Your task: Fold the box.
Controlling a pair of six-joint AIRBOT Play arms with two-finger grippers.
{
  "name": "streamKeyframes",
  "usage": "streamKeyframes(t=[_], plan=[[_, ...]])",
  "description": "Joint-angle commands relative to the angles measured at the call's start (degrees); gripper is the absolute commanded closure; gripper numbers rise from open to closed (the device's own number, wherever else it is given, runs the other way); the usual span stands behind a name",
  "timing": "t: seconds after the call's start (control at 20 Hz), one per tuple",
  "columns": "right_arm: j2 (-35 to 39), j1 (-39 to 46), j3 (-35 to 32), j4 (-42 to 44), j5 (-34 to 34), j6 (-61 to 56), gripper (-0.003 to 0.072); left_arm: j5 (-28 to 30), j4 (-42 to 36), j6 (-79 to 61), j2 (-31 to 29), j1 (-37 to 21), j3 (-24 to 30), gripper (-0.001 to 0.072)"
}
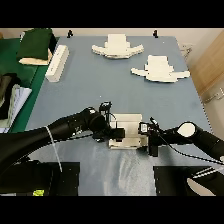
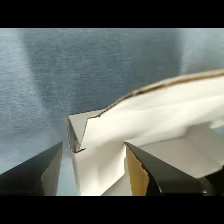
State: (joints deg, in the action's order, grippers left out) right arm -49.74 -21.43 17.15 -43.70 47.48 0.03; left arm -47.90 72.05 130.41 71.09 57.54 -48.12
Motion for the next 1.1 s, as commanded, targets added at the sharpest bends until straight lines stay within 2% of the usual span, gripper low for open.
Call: streamKeyframes(t=[0.0,0.25,0.3,0.4,0.5,0.6,1.0,1.05], plan=[[0.0,0.0,0.0,0.0,0.0,0.0,0.0083,-4.3,6.8,6.8,3.0,1.9,-3.1,0.0111],[0.0,0.0,0.0,0.0,0.0,0.0,0.0083,-5.3,8.9,10.7,5.3,4.5,-3.4,0.0130],[0.0,0.0,0.0,0.0,0.0,0.0,0.0083,-5.4,10.1,12.0,5.4,5.0,-3.4,0.0185],[0.0,0.0,0.0,0.0,0.0,0.0,0.0083,-6.1,12.1,14.3,5.4,5.7,-3.4,0.0246],[0.0,0.0,0.0,0.0,0.0,0.0,0.0083,-6.8,14.4,16.2,5.4,6.4,-3.4,0.0272],[0.0,0.0,0.0,0.0,0.0,0.0,0.0083,-6.1,16.3,15.9,5.4,7.1,-3.4,0.0687],[0.0,0.0,0.0,0.0,0.0,0.0,0.0083,-3.8,18.4,14.4,5.4,7.5,-3.4,0.0691],[0.0,0.0,0.0,0.0,0.0,0.0,0.0083,-3.0,18.4,14.5,5.4,7.5,-3.4,0.0572]])
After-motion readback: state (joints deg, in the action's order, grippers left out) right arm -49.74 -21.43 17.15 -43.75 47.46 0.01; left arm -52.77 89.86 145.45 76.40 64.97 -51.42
